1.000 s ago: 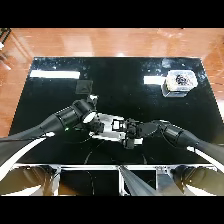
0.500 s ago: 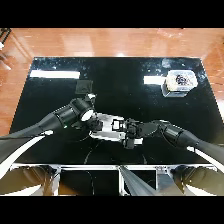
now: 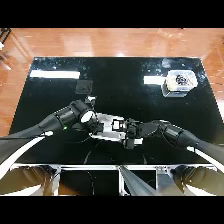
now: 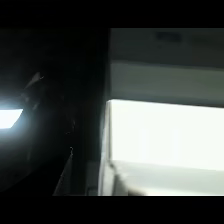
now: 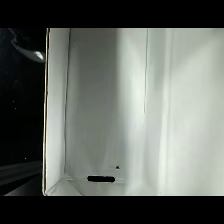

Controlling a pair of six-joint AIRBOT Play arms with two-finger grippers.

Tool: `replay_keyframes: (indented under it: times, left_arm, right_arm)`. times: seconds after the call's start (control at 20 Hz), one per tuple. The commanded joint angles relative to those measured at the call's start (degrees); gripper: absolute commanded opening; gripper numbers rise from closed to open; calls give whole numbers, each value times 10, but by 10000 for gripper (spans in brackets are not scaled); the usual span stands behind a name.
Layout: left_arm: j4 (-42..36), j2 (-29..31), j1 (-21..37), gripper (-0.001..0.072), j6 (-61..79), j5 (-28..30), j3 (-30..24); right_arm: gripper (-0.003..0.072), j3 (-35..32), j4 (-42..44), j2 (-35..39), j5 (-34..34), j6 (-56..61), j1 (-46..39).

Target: Fold the box and place the chain.

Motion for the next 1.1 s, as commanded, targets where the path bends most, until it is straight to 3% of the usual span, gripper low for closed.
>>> replay_keyframes:
  times: [0.0, 0.05, 0.2, 0.35, 0.5, 0.55, 0.6, 0.65, 0.9, 1.05]
  left_arm:
    - [-7, 0, 0, 402, -3, 23, -3]
    - [-7, 0, 0, 326, -2, 22, -3]
    - [-7, 0, 0, 287, -3, 22, -3]
    - [-10, 0, 0, 51, -3, 23, -3]
    - [-11, 0, 0, 25, -2, 26, -3]
    - [-10, 0, 0, 25, -2, 26, -3]
    - [-9, 0, 0, 25, -3, 26, -3]
    - [-8, 1, 0, 25, -3, 26, -3]
    - [37, 36, 0, 25, -33, 15, -9]
    - [49, 86, 9, 24, -52, 24, -50]
  right_arm:
    - [188, 0, 0, 0, 0, 0, 0]
    - [188, 0, 0, 0, 0, 0, 0]
    - [188, 0, 0, 0, 0, 0, 0]
    - [188, 0, 0, 0, 0, 0, 0]
    - [192, 0, 2, 0, -3, 1, 0]
    - [315, 0, 2, 0, -4, 19, 0]
    - [578, 0, 2, 1, -4, 36, 0]
    - [705, 0, -4, 2, -8, 49, 0]
    - [704, 9, -66, 52, -87, 99, -1]
    - [704, 9, -88, 84, -95, 99, -3]
